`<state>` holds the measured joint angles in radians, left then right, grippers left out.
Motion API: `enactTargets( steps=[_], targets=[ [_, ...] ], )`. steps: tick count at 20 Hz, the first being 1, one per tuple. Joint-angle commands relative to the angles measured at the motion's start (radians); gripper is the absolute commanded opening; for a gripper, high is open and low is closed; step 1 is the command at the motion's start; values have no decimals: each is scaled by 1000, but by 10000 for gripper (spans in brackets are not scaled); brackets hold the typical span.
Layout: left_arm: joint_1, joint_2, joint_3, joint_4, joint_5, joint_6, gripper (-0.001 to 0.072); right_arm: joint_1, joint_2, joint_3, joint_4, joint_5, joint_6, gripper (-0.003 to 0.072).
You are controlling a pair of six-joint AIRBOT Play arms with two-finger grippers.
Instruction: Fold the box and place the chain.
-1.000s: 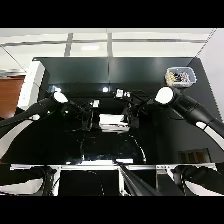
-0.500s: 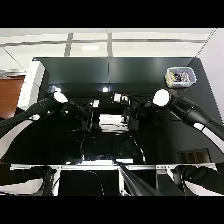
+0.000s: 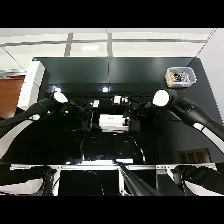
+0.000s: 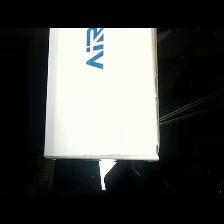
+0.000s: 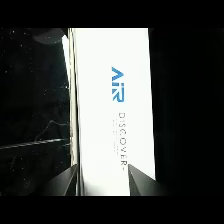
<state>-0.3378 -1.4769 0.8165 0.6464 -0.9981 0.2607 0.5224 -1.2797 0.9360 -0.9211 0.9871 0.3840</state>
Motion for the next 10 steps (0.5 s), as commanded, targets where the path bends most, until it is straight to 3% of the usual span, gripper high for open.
enactTargets(
  steps=[1, 8, 10],
  targets=[
    [-1, -1, 0, 0, 0, 0, 404, 1, -1, -1, 0, 3, 0, 376],
    [-1, -1, 0, 0, 0, 0, 404, 1, 8, -34, 8, 2, 10, 375],
    [-1, -1, 0, 0, 0, 0, 404, -5, 44, -11, 4, 5, 101, 376]
  ],
)
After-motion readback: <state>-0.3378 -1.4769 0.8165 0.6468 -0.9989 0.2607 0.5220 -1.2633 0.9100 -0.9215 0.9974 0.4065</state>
